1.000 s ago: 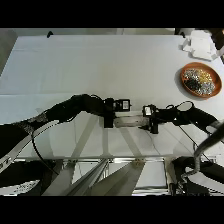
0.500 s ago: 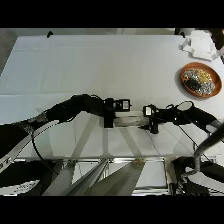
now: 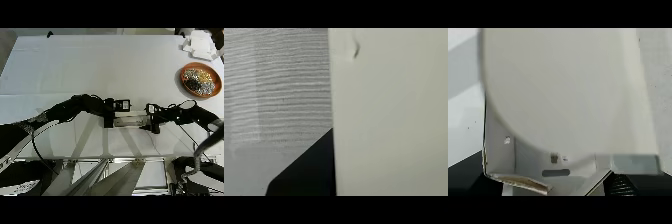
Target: Fold the box and place the chain.
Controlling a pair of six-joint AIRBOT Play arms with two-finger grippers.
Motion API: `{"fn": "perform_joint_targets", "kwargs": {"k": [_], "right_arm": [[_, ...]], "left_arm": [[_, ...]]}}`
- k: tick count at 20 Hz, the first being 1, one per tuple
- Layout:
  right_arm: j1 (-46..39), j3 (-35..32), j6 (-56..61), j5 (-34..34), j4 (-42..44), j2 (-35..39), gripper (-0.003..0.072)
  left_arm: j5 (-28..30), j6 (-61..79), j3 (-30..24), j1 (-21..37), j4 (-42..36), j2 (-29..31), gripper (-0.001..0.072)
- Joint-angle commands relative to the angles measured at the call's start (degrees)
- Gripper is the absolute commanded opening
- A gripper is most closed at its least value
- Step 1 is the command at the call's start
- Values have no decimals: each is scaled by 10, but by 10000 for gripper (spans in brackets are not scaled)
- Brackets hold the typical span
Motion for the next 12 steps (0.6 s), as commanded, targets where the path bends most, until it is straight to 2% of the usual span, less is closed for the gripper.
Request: {"fn": "perform_joint_targets", "kwargs": {"k": [1, 5, 7, 9, 11, 12], "right_arm": [[-2, 1, 0, 4, 12, 0, 661], [-2, 1, 0, -6, 11, 0, 658], [-2, 1, 0, -15, 2, -1, 548], [-2, 1, 0, -21, -13, -1, 519], [-2, 1, 0, -24, -17, -2, 432], [-2, 1, -1, -24, -17, -3, 432]], "left_arm": [[0, 0, 0, 0, 0, 0, 9], [0, 0, 0, 0, 0, 0, 9], [0, 0, 0, 0, 0, 0, 9], [0, 0, 0, 0, 0, 0, 9], [0, 0, 0, 0, 0, 0, 9], [0, 0, 0, 0, 0, 0, 9]]}}
